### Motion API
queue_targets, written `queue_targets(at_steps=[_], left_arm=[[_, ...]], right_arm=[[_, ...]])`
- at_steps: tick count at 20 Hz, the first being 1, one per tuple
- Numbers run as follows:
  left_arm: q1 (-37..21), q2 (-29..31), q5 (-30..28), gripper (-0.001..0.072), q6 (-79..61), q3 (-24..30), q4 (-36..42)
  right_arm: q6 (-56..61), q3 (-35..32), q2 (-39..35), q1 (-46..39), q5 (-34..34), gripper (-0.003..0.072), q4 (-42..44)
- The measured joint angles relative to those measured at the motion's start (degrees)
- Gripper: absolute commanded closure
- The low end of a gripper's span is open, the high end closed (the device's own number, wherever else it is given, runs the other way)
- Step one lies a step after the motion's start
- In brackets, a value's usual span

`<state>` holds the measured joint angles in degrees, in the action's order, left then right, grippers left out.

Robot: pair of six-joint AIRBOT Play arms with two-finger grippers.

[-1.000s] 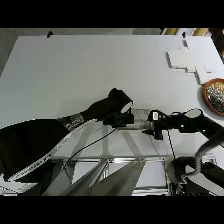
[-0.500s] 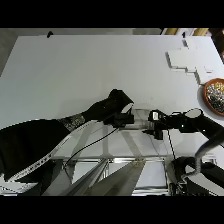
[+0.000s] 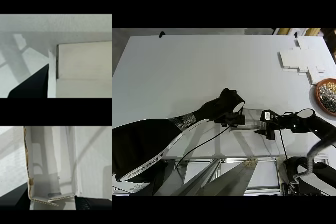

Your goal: Fold the box and place the chain.

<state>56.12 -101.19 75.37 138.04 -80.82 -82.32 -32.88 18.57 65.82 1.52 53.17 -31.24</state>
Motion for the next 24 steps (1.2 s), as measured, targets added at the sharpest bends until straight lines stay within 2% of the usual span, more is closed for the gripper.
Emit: queue_targets(at_steps=[8,9,10,12,13,18,21,24], left_arm=[[-0.87,-0.61,-0.33,0.0509,-1.81,-0.02,0.50],[-0.76,-0.85,-0.37,0.0540,-1.99,0.00,0.52],[-0.72,-0.96,-0.57,0.0634,-2.25,-0.02,0.57],[-0.63,-1.14,-0.90,0.0655,-2.54,-0.02,0.68],[-0.61,-1.18,-0.79,0.0709,-2.67,-0.04,0.70],[-0.39,-1.27,-0.52,0.0693,-3.02,-0.04,0.83],[-0.48,-0.52,0.48,0.0472,-3.54,0.00,1.25],[-0.96,1.09,0.13,0.0472,-5.66,0.00,1.51]], right_arm=[[-0.04,0.00,0.00,0.00,0.00,0.0344,0.02],[-0.04,0.00,0.00,0.00,0.00,0.0344,0.02],[-0.07,-0.02,0.00,0.00,0.00,0.0344,0.04],[-0.09,-0.02,0.00,0.00,0.13,0.0344,0.02],[-0.09,-0.02,0.00,0.02,0.11,0.0344,0.02],[-0.07,-0.02,0.00,0.02,0.15,0.0344,-0.02],[-0.24,-0.02,0.00,0.02,-0.07,0.0344,-0.07],[-0.22,-0.02,0.00,0.02,-0.11,0.0344,-0.04]])
